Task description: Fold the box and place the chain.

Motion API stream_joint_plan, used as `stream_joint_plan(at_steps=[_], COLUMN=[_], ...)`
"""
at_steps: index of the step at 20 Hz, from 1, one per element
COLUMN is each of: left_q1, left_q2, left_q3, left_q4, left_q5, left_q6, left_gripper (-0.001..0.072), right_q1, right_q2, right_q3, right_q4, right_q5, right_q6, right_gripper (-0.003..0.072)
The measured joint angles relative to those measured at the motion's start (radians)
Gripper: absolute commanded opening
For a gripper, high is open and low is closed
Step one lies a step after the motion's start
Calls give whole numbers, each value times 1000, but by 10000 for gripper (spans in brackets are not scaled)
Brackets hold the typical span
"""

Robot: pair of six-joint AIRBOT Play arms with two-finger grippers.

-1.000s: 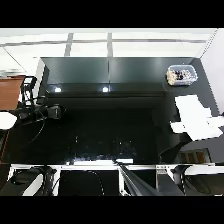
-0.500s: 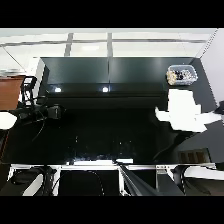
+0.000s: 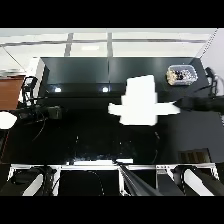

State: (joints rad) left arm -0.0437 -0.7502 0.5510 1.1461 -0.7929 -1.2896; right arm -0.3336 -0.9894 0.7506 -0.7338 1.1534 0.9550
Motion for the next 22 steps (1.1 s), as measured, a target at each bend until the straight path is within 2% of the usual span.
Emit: stream_joint_plan(at_steps=[5,7,10,16,19,22], left_q1=[-27,-45,-53,-54,-53,-56], left_q2=[-46,-108,-263,-647,-784,-873], left_q3=[2,28,115,336,418,480], left_q4=[-109,-166,-274,-541,-587,-615], left_q5=[1,-11,-77,-316,-401,-470], left_q6=[9,29,78,256,293,340], left_gripper=[693,693,693,694,694,688], right_q1=[306,416,525,597,605,607], right_q2=[120,135,145,150,150,150], right_q3=[-218,-264,-297,-314,-316,-316], right_q4=[175,201,221,233,233,235], right_q5=[-255,-340,-422,-464,-467,-466], right_q6=[14,22,29,42,45,47], right_gripper=[20,20,20,20,21,21])
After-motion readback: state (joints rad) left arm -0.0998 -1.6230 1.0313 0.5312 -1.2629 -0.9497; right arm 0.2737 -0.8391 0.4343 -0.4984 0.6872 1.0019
